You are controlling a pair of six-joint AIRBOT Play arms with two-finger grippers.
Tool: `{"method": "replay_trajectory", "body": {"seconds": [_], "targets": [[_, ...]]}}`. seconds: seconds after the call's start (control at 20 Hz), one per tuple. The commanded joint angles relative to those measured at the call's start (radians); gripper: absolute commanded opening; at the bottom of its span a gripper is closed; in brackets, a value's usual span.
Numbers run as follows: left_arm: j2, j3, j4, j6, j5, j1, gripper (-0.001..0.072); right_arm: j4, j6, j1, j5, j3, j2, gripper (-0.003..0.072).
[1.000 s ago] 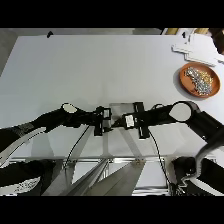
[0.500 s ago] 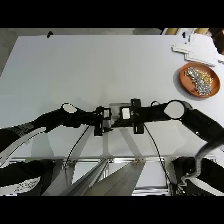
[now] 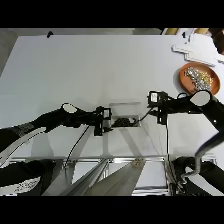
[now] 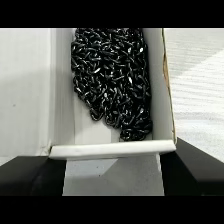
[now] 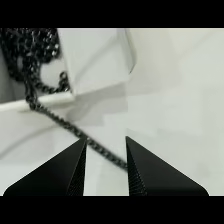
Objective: Fold the box and place the chain.
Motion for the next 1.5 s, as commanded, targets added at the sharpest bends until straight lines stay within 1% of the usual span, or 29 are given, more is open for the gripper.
{"method": "replay_trajectory", "body": {"seconds": [0.0, 0.2, 0.45, 0.5, 0.55, 0.6, 0.65, 0.7, 0.85, 0.95, 1.05, 1.15, 1.25, 1.35, 1.4, 1.45], "targets": [[0.0, 0.0, 0.0, 0.0, 0.0, 0.0, 0.0014, 0.035, -0.144, -0.032, 0.019, -0.047, -0.072, 0.0261], [0.0, 0.0, 0.0, 0.0, 0.0, 0.0, 0.0014, 0.164, -0.283, -0.021, 0.011, -0.05, -0.112, 0.0261], [0.0, 0.0, 0.0, 0.0, 0.0, 0.0, 0.0014, 0.15, -0.315, 0.049, -0.003, -0.05, -0.2, 0.0257], [0.0, 0.0, 0.0, 0.0, 0.0, 0.0, 0.0014, 0.15, -0.315, 0.051, -0.002, -0.05, -0.213, 0.0238], [0.0, 0.0, 0.0, 0.0, 0.0, 0.0, 0.0014, 0.149, -0.314, 0.051, -0.002, -0.05, -0.22, 0.0202], [0.0, 0.0, 0.0, 0.0, 0.0, 0.0, 0.0014, 0.137, -0.314, 0.051, -0.002, -0.05, -0.22, 0.0139], [0.0, 0.0, 0.0, 0.0, 0.0, 0.0, 0.0014, 0.116, -0.303, 0.051, -0.001, -0.05, -0.219, 0.0028], [0.0, 0.0, 0.0, 0.0, 0.0, 0.0, 0.0014, 0.082, -0.274, 0.051, -0.002, -0.05, -0.214, 0.0015], [0.0, 0.0, 0.0, 0.0, 0.0, 0.0, 0.0014, -0.038, -0.121, 0.051, -0.037, -0.05, -0.158, 0.0015], [0.0, 0.0, 0.0, 0.0, 0.0, 0.0, 0.0014, -0.099, 0.013, 0.051, -0.087, -0.05, -0.077, 0.0015], [0.0, 0.0, 0.0, 0.0, 0.0, 0.0, 0.0014, -0.095, 0.099, 0.051, -0.116, -0.05, 0.031, 0.0015], [0.0, 0.0, 0.0, 0.0, 0.0, 0.0, 0.0014, -0.016, 0.11, 0.051, -0.107, -0.05, 0.138, 0.0015], [0.0, 0.0, 0.0, 0.0, 0.0, 0.0, 0.0014, 0.173, 0.114, 0.051, -0.067, -0.05, 0.215, 0.0015], [0.0, 0.0, 0.0, 0.0, 0.0, 0.0, 0.0014, 0.403, 0.114, 0.056, -0.018, -0.05, 0.244, 0.0015], [0.0, 0.0, 0.0, 0.0, 0.0, 0.0, 0.0014, 0.484, 0.113, 0.073, -0.002, -0.05, 0.244, 0.0015], [0.0, 0.0, 0.0, 0.0, 0.0, 0.0, 0.0014, 0.524, 0.113, 0.102, -0.001, -0.05, 0.244, 0.0015]]}}
